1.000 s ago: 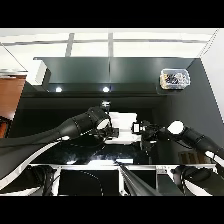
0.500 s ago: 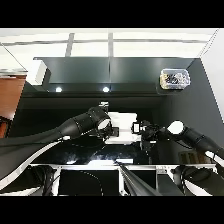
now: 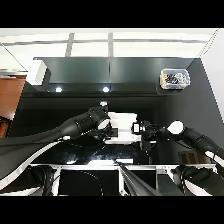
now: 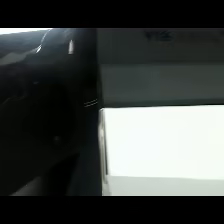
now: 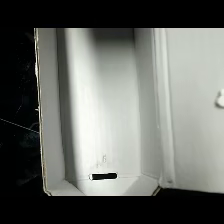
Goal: Fold the box and place the chain.
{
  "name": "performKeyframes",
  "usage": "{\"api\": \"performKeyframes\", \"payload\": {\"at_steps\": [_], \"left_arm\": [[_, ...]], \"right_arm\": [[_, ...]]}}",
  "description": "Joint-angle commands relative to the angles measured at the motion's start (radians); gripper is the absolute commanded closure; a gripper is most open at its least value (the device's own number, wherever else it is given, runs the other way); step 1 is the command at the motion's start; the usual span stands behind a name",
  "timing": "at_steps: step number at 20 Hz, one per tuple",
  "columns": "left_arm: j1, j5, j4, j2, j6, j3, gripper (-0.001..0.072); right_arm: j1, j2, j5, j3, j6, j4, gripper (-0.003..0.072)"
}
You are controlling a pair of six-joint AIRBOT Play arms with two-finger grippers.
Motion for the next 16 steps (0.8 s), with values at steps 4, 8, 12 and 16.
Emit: {"api": "performKeyframes", "payload": {"at_steps": [4, 8, 12, 16], "left_arm": [[0.002, 0.008, -0.002, 0.0, -0.003, 0.001, -0.0004], [0.002, 0.009, -0.002, 0.0, -0.003, 0.001, 0.0012], [0.002, 0.011, -0.002, 0.0, 0.0, 0.001, 0.0684], [0.002, 0.009, -0.002, 0.0, 0.0, 0.001, 0.0685]], "right_arm": [[0.0, 0.0, 0.0, 0.0, 0.003, 0.002, 0.0204], [0.0, 0.0, 0.0, 0.0, 0.003, 0.002, 0.0204], [0.0, 0.0, 0.0, 0.0, 0.003, 0.002, 0.0204], [0.0, 0.0, 0.0, 0.0, 0.003, 0.002, 0.02]]}}
